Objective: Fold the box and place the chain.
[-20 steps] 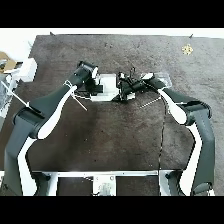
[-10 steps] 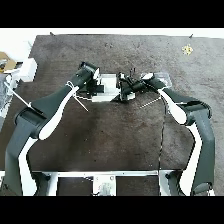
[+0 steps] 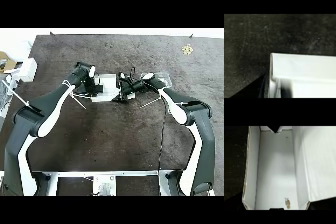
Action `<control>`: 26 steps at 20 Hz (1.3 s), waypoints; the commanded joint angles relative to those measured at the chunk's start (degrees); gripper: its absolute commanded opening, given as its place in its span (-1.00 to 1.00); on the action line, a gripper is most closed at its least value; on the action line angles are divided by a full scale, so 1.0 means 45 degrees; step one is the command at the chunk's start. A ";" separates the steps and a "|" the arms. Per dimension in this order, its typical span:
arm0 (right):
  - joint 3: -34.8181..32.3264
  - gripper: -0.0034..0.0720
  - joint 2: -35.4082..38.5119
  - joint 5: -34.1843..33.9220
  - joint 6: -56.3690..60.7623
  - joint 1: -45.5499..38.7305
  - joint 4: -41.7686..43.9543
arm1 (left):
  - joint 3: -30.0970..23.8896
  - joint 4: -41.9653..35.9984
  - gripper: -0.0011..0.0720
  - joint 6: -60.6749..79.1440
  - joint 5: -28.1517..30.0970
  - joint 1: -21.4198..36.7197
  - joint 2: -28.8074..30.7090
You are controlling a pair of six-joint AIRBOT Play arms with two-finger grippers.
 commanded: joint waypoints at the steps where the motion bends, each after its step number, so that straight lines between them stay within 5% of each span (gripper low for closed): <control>1: 0.0000 -0.10 0.0005 -0.0029 -0.0005 0.0010 -0.0015 | 0.0010 -0.0476 -0.39 0.0525 -0.0029 0.0058 -0.0005; 9: 0.0005 -0.10 0.0005 -0.0029 -0.0005 0.0010 -0.0015 | 0.0015 -0.0515 -0.38 0.0709 -0.0272 0.0058 0.0015; 10: 0.0005 -0.10 0.0005 -0.0029 -0.0005 0.0010 -0.0015 | 0.0015 -0.0510 -0.28 0.0714 -0.0262 0.0058 0.0049; 11: 0.0000 -0.10 0.0005 -0.0029 -0.0005 0.0010 -0.0015 | 0.0029 -0.0510 0.05 0.0743 -0.0233 0.0058 0.0107; 12: 0.0000 -0.10 0.0005 -0.0029 -0.0005 0.0010 -0.0015 | 0.0117 -0.0505 0.08 0.0971 -0.0228 0.0058 0.0170; 26: 0.0000 -0.10 0.0005 -0.0029 -0.0005 0.0010 -0.0015 | 0.0471 0.0491 -0.04 0.0816 -0.0447 0.0058 -0.0364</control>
